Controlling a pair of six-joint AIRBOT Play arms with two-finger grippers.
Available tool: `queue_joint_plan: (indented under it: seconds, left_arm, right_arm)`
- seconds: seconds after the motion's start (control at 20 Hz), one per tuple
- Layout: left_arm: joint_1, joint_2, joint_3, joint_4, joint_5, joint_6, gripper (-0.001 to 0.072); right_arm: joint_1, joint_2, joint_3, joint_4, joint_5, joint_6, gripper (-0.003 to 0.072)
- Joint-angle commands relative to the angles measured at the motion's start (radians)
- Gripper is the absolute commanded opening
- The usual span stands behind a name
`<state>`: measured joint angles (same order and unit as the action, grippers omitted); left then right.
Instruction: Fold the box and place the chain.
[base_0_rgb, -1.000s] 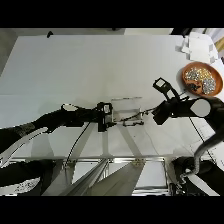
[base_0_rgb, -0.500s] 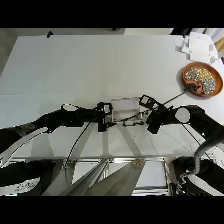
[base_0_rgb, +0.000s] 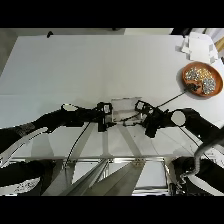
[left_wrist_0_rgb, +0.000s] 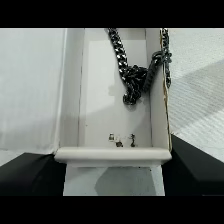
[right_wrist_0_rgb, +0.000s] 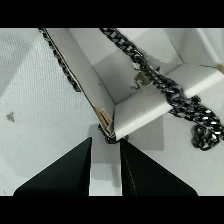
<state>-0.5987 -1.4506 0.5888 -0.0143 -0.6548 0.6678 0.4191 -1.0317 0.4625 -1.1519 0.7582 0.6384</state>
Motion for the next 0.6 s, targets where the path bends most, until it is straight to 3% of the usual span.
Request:
queue_joint_plan:
  seconds: [0.0, 0.2, 0.35, 0.55]
  left_arm:
    - [0.0, 0.0, 0.0, 0.0, 0.0, 0.0, 0.0209]
    - [0.0, 0.0, 0.0, 0.0, 0.0, 0.0, 0.0209]
    - [0.0, 0.0, 0.0, 0.0, 0.0, 0.0, 0.0209]
    - [0.0, 0.0, 0.0, 0.0, 0.0, 0.0, 0.0209]
  right_arm:
    - [0.006, -0.026, -0.002, 0.008, -0.018, -0.008, 0.0195]
    - [0.006, -0.061, -0.002, 0.009, -0.036, -0.006, 0.0143]
    - [0.006, -0.061, -0.002, 0.009, -0.035, -0.006, 0.0043]
    - [0.006, -0.031, -0.002, -0.025, 0.025, -0.003, 0.0018]
